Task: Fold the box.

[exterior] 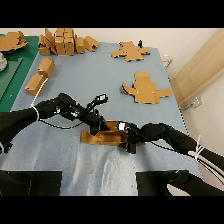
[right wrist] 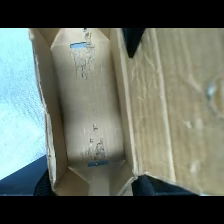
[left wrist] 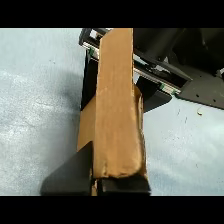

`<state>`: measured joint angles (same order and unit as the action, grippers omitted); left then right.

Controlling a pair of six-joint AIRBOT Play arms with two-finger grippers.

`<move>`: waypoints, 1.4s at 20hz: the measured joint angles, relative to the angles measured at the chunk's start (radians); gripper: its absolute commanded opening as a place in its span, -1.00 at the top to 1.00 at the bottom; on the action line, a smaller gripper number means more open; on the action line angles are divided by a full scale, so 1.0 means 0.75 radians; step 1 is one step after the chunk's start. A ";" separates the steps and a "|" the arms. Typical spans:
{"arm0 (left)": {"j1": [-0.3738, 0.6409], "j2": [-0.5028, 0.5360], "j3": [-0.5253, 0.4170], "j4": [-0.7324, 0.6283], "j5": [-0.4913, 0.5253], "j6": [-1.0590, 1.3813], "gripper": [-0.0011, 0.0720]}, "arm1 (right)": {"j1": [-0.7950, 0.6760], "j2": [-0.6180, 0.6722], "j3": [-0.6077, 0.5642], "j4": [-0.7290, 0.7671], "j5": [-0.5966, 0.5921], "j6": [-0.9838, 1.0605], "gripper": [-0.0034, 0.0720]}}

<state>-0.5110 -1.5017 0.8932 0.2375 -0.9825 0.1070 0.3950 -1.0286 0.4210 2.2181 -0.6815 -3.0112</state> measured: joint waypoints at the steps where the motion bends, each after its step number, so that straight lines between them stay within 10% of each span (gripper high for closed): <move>1: 0.000 -0.001 0.001 0.001 0.020 -0.011 -0.34 | 0.001 0.000 0.000 -0.001 0.001 -0.001 -0.40; 10: 0.002 0.103 0.003 0.268 0.004 -0.225 -0.34 | 0.001 0.001 0.000 -0.001 0.000 -0.001 -0.40; 12: 0.002 0.185 0.003 0.429 -0.004 -0.378 0.93 | 0.001 0.001 0.000 -0.001 0.000 -0.001 -0.41; 18: -0.010 0.327 0.003 0.654 -0.189 -0.971 0.94 | 0.001 0.001 0.000 -0.001 0.000 -0.001 -0.40; 28: -0.039 0.126 0.101 0.163 -0.004 -1.171 0.95 | 0.001 0.001 0.000 -0.001 -0.001 0.000 -0.40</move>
<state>-0.5404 -1.4071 0.9691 0.3595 -0.9855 -0.7712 0.3958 -1.0279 0.4210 2.2177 -0.6819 -3.0112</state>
